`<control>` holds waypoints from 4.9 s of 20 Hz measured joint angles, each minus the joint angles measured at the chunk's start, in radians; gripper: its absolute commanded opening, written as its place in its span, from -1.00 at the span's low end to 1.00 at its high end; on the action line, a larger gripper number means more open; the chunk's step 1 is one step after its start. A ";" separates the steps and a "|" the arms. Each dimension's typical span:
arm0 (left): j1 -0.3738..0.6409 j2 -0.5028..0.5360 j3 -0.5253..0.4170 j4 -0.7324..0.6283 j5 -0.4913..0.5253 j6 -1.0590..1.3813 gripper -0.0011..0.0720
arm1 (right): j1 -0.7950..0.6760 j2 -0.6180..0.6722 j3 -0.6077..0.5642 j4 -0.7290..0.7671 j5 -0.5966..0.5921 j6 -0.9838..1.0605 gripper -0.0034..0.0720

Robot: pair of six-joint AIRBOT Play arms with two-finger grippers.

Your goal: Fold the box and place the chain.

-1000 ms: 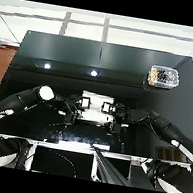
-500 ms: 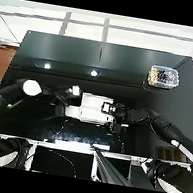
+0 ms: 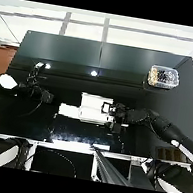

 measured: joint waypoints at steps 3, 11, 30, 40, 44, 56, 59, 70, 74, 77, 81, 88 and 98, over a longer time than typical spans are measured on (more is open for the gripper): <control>0.015 -0.066 -0.021 -0.061 -0.031 -0.063 -0.89 | 0.000 0.000 0.000 -0.001 0.000 0.000 0.16; -0.010 -0.275 -0.034 -0.341 -0.163 0.036 -0.31 | 0.000 0.000 0.000 -0.002 0.000 0.000 0.16; -0.161 -0.116 -0.027 -0.444 -0.180 0.073 0.93 | 0.000 0.000 0.000 -0.002 0.016 0.000 0.16; -0.296 -0.108 0.000 -0.459 -0.021 0.035 0.93 | 0.000 0.000 0.000 -0.002 0.019 0.000 0.16; -0.351 -0.108 0.003 -0.451 0.031 0.018 0.92 | 0.000 0.000 0.000 -0.002 0.019 0.000 0.16; -0.477 -0.108 0.010 -0.272 0.173 -0.187 0.86 | 0.000 0.000 0.000 -0.002 0.019 0.000 0.16; -0.514 -0.108 0.040 -0.175 0.179 -0.294 0.86 | 0.000 0.000 0.000 -0.002 0.019 0.000 0.16; -0.681 -0.127 0.158 0.185 0.153 -0.769 0.11 | 0.000 0.000 0.000 -0.019 0.019 0.000 0.16; -0.708 -0.130 0.169 0.266 0.124 -0.883 0.09 | 0.000 0.000 0.000 -0.021 0.019 0.000 0.16; -0.727 -0.131 0.172 0.299 0.104 -0.946 0.03 | 0.000 0.000 0.000 -0.023 0.019 0.000 0.16; -0.742 -0.148 0.189 0.335 0.094 -1.003 -0.02 | 0.000 0.000 0.000 -0.023 0.019 0.000 0.15; -0.767 -0.274 0.315 0.397 -0.041 -1.055 -0.19 | 0.000 0.000 0.000 -0.023 0.019 0.000 0.16; -0.779 -0.331 0.357 0.427 -0.098 -1.164 -0.36 | 0.000 0.000 0.000 -0.021 0.019 0.003 0.15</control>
